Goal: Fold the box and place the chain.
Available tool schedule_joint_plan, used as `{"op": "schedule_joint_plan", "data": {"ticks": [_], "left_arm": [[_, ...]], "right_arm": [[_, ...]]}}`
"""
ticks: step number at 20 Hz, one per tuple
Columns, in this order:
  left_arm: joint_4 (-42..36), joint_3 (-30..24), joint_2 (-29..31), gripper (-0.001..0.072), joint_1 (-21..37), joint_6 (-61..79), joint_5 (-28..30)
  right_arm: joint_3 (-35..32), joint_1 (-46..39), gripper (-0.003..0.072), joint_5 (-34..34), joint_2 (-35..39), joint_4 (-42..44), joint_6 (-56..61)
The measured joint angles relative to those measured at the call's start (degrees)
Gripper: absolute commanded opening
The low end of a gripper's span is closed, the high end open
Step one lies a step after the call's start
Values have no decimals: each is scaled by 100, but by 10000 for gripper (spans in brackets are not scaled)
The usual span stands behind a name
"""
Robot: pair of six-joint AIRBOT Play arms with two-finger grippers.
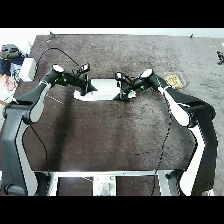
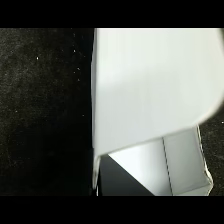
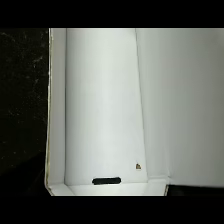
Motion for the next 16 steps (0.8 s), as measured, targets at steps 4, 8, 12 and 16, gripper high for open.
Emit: {"op": "schedule_joint_plan", "data": {"ticks": [4,8,12,16], "left_arm": [[0,0,0,11,0,-4,9],[0,0,0,11,0,-4,9],[2,0,0,11,0,-2,4],[2,0,0,11,0,-2,4]], "right_arm": [[0,0,662,-9,0,-4,28],[0,0,602,-9,0,94,28],[0,-4,593,-4,-7,179,17],[0,-11,616,2,-11,271,26]]}}
